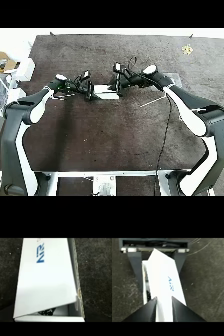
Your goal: Fold the box and place the chain.
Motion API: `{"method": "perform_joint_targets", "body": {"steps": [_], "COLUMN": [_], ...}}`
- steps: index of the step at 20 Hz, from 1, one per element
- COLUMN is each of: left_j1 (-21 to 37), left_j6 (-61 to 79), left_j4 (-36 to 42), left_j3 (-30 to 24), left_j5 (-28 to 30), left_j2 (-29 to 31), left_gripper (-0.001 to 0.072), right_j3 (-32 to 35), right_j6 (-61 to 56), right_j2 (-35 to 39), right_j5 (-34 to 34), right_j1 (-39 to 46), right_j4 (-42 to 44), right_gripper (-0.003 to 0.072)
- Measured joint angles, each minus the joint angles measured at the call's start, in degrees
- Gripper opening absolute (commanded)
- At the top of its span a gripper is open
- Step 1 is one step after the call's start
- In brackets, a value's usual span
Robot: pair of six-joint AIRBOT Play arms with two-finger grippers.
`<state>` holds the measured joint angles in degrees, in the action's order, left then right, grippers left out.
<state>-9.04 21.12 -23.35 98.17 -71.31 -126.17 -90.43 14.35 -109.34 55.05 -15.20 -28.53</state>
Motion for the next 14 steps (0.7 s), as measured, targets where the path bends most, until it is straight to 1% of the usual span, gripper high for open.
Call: {"method": "perform_joint_targets", "body": {"steps": [10,12,14], "left_j1": [0.0,0.0,0.0], "left_j6": [0.1,0.0,-0.1], "left_j4": [-0.1,-0.1,0.0], "left_j3": [0.0,0.0,0.0], "left_j5": [-0.2,-0.2,-0.2], "left_j2": [0.0,0.0,0.0], "left_gripper": [0.0360,0.0360,0.0360], "right_j3": [2.1,2.2,2.3], "right_j6": [-2.3,-2.4,-2.5], "right_j2": [-0.4,-0.1,0.2], "right_j5": [2.5,3.4,4.9], "right_j1": [0.5,1.1,1.9], "right_j4": [-1.4,-0.8,1.6], "right_gripper": [0.0204,0.0204,0.0203]}}
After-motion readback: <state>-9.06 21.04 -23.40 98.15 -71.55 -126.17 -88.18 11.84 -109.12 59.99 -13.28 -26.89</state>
